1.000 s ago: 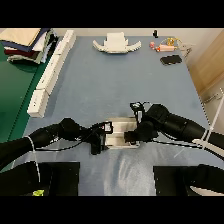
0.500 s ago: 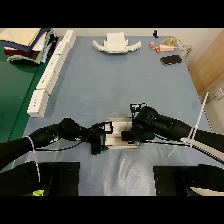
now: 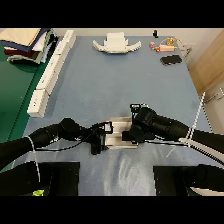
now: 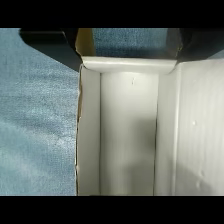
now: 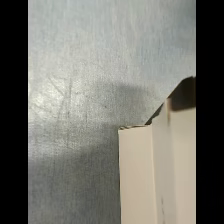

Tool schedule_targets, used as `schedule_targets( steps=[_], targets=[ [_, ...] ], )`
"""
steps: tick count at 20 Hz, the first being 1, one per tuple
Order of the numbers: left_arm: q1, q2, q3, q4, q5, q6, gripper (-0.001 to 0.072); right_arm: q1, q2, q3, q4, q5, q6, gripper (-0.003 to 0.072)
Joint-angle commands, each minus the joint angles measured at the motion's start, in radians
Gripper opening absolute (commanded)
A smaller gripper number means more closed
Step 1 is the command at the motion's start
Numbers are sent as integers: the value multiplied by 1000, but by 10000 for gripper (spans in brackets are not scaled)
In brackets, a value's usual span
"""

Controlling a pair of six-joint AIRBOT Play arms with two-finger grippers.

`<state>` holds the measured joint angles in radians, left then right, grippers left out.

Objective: Fold the box.

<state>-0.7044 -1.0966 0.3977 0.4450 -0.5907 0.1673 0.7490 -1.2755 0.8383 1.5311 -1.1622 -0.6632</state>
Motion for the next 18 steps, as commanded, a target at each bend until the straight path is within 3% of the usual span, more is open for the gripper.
schedule_targets(
  steps=[1, 2, 3, 8, 10, 18],
  targets=[
    [0, -1, 1, 0, 0, -1, 445, 1, -1, 0, 3, 10, 1, 71],
    [0, -1, 1, 0, 0, -1, 445, 1, -1, 0, 4, 10, 1, 212],
    [0, -1, 1, 0, 0, -1, 445, 1, -1, 0, 9, 10, -1, 248],
    [0, -1, 1, 0, 0, -1, 444, 1, -1, 23, 25, -7, -27, 249],
    [0, -1, 1, 0, 0, -1, 445, 0, -1, 40, 25, -36, -39, 482],
    [0, -1, 1, 0, 0, -1, 445, 0, 92, 98, -10, -140, -45, 481]
  ],
)
